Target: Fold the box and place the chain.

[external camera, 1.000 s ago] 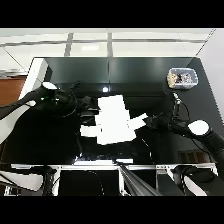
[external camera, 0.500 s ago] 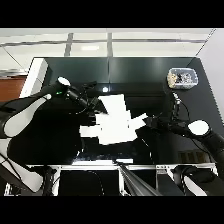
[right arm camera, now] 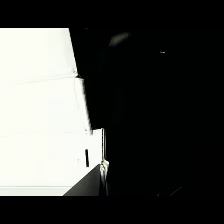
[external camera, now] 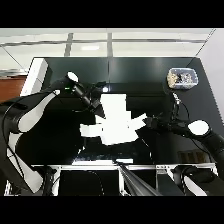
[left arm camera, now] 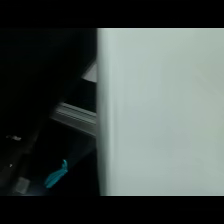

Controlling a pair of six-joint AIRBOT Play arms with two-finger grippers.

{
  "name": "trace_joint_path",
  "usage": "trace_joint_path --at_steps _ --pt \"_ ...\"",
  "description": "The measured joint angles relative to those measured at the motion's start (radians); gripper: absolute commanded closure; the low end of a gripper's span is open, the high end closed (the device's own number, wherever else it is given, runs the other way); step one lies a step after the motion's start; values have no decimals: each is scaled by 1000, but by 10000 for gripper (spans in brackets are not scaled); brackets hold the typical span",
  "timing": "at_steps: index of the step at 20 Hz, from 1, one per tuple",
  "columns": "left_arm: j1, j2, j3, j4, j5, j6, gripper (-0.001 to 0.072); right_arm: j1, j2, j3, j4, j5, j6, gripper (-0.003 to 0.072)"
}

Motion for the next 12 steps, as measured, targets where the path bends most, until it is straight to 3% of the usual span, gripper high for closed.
trace_joint_path --at_steps 2,3,4,5,6,10,12 --pt "-1 -3 5 5 -7 12 678 0 0 0 -1 2 -2 667" --pt "-1 -4 6 7 -8 17 679 0 0 0 -1 1 -3 584" --pt "-2 -5 8 8 -12 22 680 0 0 0 -2 -2 -6 359" --pt "-2 -4 9 12 -14 26 681 0 0 2 -9 -9 -8 224" --pt "-2 0 10 17 -13 29 681 -5 0 8 -24 -16 -11 178" --pt "-4 75 -11 53 15 55 682 -70 2 86 -117 5 -14 179" --pt "-5 171 -85 37 74 127 681 -114 2 146 -235 64 -15 179"
